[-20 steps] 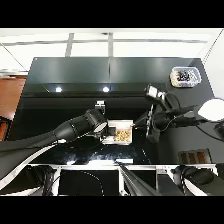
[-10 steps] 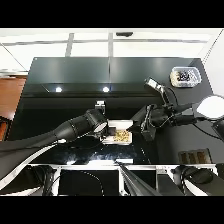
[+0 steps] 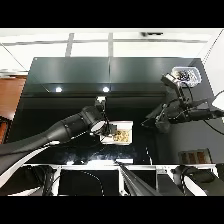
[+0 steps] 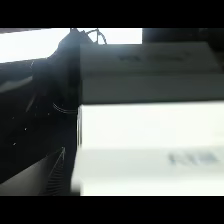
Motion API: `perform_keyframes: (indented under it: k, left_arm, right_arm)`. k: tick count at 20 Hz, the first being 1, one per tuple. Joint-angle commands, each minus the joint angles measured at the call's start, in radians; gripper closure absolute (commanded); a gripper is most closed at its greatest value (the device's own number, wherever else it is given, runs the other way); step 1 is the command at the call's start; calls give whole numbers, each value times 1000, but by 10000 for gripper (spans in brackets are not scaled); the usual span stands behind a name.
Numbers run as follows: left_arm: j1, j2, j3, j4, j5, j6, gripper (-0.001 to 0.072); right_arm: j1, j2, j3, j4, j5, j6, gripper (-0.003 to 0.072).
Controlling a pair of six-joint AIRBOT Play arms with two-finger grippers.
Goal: Fold the box and place the chain.
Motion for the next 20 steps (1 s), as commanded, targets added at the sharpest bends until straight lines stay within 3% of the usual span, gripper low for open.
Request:
perform_keyframes:
  k: [1,4,6,8,10,11,12,13,16,20]
  left_arm:
    - [5,105,9,26,-112,183,216]
    - [54,271,-54,10,-157,478,217]
    - [152,438,-177,-93,-127,679,217]
    - [333,623,-351,-329,3,916,217]
    - [557,739,-544,-745,79,1284,213]
    - [657,750,-629,-924,66,1439,177]
    - [743,743,-701,-1054,44,1619,74]
    - [797,734,-750,-1104,48,1789,-2]
    - [840,698,-791,-1091,146,2278,-2]
    - [766,587,-766,-1088,248,2560,-2]
  right_arm:
    - [-58,1,1,-2,24,3,130]
    - [-70,1,1,-6,25,3,130]
    - [-70,1,1,-6,24,3,130]
    - [-70,1,1,-6,3,3,130]
    - [-70,1,1,-5,-35,3,130]
    - [-70,1,1,-5,-47,3,130]
    - [-70,1,1,-5,-56,4,130]
    - [-70,1,1,-5,-62,3,130]
    - [-70,1,1,-9,-64,4,130]
    - [-70,1,1,-9,-57,42,129]
